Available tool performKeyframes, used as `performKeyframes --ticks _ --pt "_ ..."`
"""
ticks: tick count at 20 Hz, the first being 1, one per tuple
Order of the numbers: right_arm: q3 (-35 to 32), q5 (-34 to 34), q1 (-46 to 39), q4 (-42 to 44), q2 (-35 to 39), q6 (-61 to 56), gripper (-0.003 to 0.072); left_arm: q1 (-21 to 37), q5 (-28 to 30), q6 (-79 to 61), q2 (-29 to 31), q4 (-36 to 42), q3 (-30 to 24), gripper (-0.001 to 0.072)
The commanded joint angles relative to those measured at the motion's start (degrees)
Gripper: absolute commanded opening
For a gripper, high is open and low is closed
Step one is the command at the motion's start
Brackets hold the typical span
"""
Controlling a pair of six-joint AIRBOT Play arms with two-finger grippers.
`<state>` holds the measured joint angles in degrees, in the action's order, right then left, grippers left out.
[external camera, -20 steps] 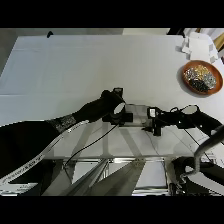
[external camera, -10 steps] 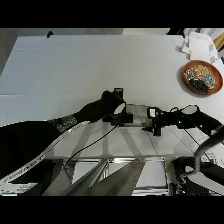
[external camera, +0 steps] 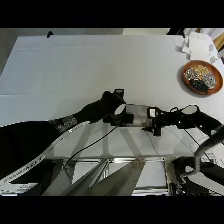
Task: Fold the box and place the chain.
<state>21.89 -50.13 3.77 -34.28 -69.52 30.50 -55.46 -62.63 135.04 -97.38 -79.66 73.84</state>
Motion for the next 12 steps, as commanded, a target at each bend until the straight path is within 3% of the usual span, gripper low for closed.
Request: performKeyframes --ticks 1,3,5,10,12 --pt "0.0 0.0 0.0 0.0 0.0 0.0 0.0294 0.0 -0.1 0.0 0.0 -0.2 0.0 0.0221" --pt "0.0 0.0 0.0 0.0 0.0 0.0 0.0294 0.0 -0.1 0.0 0.0 -0.2 0.0 0.0186" --pt "0.0 0.0 0.0 0.0 0.0 0.0 0.0294 0.0 -0.1 0.0 0.0 -0.2 0.0 0.0007" --pt "0.0 0.0 0.0 0.0 0.0 0.0 0.0294 0.0 -0.2 0.0 0.0 -0.1 0.0 0.0012" --pt "0.0 0.0 0.0 0.0 0.0 0.0 0.0294 0.0 -0.5 0.0 0.2 -0.1 0.0 0.0102"
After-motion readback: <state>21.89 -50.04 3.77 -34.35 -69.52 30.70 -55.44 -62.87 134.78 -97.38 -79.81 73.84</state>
